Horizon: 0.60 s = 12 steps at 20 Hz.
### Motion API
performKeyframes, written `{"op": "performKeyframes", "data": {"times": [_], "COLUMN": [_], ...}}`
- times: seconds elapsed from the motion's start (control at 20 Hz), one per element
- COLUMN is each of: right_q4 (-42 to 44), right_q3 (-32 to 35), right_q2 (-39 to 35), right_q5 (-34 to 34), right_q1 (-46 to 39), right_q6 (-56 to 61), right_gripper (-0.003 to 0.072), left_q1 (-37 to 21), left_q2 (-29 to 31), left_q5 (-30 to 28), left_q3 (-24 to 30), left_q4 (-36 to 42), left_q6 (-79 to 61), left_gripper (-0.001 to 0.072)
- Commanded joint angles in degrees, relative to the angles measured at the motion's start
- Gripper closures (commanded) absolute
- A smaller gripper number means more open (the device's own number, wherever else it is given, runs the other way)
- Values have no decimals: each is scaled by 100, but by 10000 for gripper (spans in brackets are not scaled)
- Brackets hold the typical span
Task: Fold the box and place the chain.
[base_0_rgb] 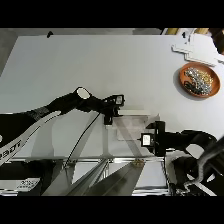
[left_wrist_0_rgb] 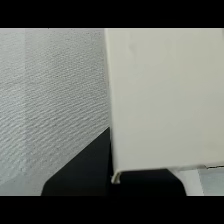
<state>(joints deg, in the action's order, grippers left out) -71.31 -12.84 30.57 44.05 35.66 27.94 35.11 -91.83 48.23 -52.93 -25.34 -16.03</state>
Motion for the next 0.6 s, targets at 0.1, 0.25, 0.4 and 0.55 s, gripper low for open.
{"op": "performKeyframes", "data": {"times": [0.1, 0.25, 0.4, 0.55], "right_q4": [-575, -841, -846, -922], "right_q3": [437, 446, 549, 570], "right_q2": [4, 4, 4, 4], "right_q5": [-938, -944, -1132, -1325], "right_q1": [319, 319, 319, 319], "right_q6": [2, 4, 2, 4], "right_gripper": [23, 11, 9, 8], "left_q1": [0, 0, 0, 0], "left_q2": [0, 0, 0, 0], "left_q5": [0, 0, 0, 0], "left_q3": [0, 0, 0, 0], "left_q4": [0, 0, 0, 0], "left_q6": [-2, -2, -2, -2], "left_gripper": [700, 700, 700, 700]}}
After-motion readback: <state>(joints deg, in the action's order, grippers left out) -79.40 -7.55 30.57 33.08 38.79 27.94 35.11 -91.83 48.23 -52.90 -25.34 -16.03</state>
